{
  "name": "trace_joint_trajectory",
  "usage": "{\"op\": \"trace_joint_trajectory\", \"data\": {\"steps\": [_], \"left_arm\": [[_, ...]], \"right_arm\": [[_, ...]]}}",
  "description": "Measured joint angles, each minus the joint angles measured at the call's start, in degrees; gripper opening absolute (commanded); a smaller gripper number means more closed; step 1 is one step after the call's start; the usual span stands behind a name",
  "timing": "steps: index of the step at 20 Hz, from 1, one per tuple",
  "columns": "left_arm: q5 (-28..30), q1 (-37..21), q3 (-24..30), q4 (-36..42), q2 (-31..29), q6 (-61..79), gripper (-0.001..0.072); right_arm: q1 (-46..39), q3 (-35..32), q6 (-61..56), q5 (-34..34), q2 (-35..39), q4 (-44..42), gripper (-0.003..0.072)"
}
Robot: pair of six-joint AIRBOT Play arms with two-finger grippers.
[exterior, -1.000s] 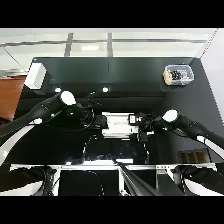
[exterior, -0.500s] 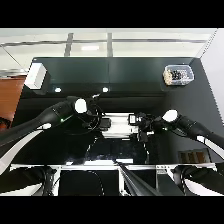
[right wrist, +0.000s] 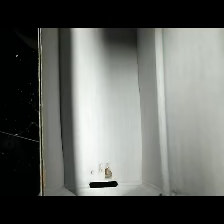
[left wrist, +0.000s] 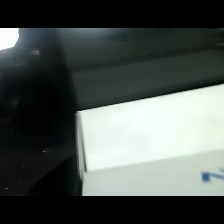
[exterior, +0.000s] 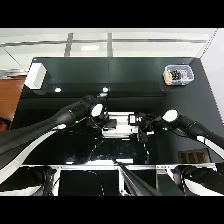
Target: Fold the box and place the chain.
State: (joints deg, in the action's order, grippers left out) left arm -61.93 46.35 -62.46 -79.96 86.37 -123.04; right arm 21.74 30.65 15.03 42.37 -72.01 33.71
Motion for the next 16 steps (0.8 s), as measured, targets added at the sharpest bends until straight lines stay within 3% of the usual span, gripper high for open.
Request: {"op": "trace_joint_trajectory", "data": {"steps": [9,10,11,15,16], "left_arm": [[-1.70,1.44,-1.31,-1.66,1.77,-4.63,0.0219],[-1.77,1.49,-1.31,-1.66,1.92,-4.90,0.0193],[-1.92,1.51,-1.31,-1.75,2.08,-5.33,0.0023],[-2.60,1.66,-1.75,-2.34,2.34,-6.25,0.0037],[-2.64,1.75,-1.95,-2.32,2.36,-6.19,0.0172]], "right_arm": [[0.00,0.00,-0.02,0.00,0.00,0.00,0.0128],[0.00,0.00,-0.02,0.00,0.00,0.00,0.0128],[0.00,0.00,0.00,0.00,0.00,0.00,0.0128],[0.00,0.00,-0.24,0.04,0.00,-0.09,0.0128],[0.00,0.00,-0.17,0.04,0.00,-0.04,0.0128]]}}
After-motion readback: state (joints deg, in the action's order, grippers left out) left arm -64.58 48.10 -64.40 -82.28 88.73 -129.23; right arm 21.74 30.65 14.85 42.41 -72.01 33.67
